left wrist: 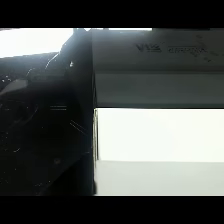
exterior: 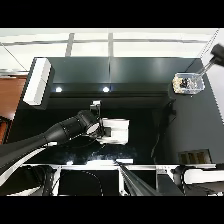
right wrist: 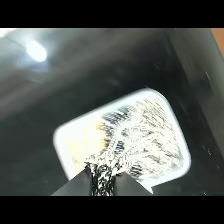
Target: Fold the box and place the chain.
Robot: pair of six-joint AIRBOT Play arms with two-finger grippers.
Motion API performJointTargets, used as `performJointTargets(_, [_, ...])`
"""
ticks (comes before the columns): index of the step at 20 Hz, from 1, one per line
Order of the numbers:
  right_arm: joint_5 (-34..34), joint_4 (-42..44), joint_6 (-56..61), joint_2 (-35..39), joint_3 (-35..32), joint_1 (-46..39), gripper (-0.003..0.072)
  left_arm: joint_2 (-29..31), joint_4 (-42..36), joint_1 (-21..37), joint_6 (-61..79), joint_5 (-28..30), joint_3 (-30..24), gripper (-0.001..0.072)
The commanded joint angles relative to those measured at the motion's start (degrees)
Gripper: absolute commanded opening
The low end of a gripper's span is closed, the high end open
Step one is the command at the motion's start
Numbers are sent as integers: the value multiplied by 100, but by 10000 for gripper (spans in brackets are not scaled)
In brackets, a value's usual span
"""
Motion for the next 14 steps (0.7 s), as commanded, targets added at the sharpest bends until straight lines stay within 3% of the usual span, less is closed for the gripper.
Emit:
performJointTargets(1, [-245, 892, -535, 960, 7, -57, 4, -2, 2, 2, 0, 2, 0, 27])
performJointTargets(9, [107, 2610, -1001, 2382, 7, -55, 5, -2, 0, 2, 0, -2, 0, 27])
performJointTargets(14, [654, 2649, -1106, 2929, 0, 697, 4, -2, 0, 2, 0, 7, 0, 27])
